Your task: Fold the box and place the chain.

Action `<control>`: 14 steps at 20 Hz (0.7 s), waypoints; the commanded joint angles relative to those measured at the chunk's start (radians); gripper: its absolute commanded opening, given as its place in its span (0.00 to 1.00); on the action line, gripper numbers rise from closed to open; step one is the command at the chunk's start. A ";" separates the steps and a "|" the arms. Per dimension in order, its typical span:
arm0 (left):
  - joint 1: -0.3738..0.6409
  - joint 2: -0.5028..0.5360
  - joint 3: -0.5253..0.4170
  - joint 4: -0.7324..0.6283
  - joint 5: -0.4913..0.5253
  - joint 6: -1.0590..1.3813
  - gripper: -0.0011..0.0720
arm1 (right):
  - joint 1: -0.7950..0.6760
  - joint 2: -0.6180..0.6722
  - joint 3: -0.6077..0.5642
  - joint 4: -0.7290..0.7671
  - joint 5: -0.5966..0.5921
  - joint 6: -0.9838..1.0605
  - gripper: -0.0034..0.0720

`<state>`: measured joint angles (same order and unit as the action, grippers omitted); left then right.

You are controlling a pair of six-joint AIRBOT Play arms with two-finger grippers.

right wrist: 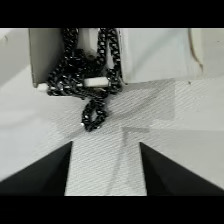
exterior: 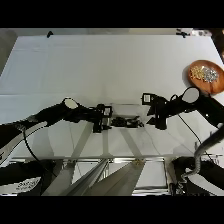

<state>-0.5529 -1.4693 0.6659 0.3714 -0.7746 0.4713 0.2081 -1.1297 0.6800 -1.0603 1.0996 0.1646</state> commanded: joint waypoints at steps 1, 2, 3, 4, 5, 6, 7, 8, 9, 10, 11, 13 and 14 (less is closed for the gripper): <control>0.001 0.001 0.000 0.000 0.000 0.000 0.53 | 0.030 -0.020 -0.001 -0.026 -0.094 -0.047 0.75; 0.001 0.001 0.000 0.000 0.000 0.000 0.53 | 0.035 -0.024 -0.001 -0.020 -0.098 -0.047 0.75; 0.001 0.001 0.000 0.000 0.000 0.000 0.53 | 0.040 -0.033 -0.002 -0.005 -0.098 -0.047 0.75; 0.001 0.001 0.000 0.000 0.000 0.000 0.53 | 0.048 -0.045 -0.003 0.021 -0.098 -0.047 0.75; 0.001 0.001 0.000 0.000 0.000 0.000 0.53 | 0.058 -0.059 -0.007 0.050 -0.102 -0.047 0.75; 0.001 0.001 0.000 0.000 0.000 0.000 0.53 | 0.073 -0.068 -0.014 0.073 -0.126 -0.047 0.75; 0.001 0.001 0.000 0.000 0.000 0.000 0.53 | 0.086 -0.070 -0.023 0.093 -0.158 -0.047 0.75; 0.001 0.001 0.000 0.000 0.000 0.000 0.53 | 0.095 -0.070 -0.028 0.108 -0.175 -0.047 0.75; 0.001 0.001 0.000 0.000 0.000 0.000 0.53 | 0.098 -0.070 -0.029 0.109 -0.176 -0.048 0.75; 0.001 0.001 0.000 0.000 0.000 0.000 0.53 | 0.098 -0.070 -0.029 0.108 -0.172 -0.051 0.75; 0.001 0.001 0.000 0.000 0.000 0.000 0.53 | 0.098 -0.071 -0.030 0.102 -0.166 -0.051 0.75; 0.001 0.001 0.000 0.000 0.000 0.000 0.53 | 0.098 -0.070 -0.039 0.103 -0.153 -0.051 0.75; 0.001 0.001 0.000 0.000 0.000 0.000 0.53 | 0.098 -0.070 -0.051 0.104 -0.150 -0.051 0.75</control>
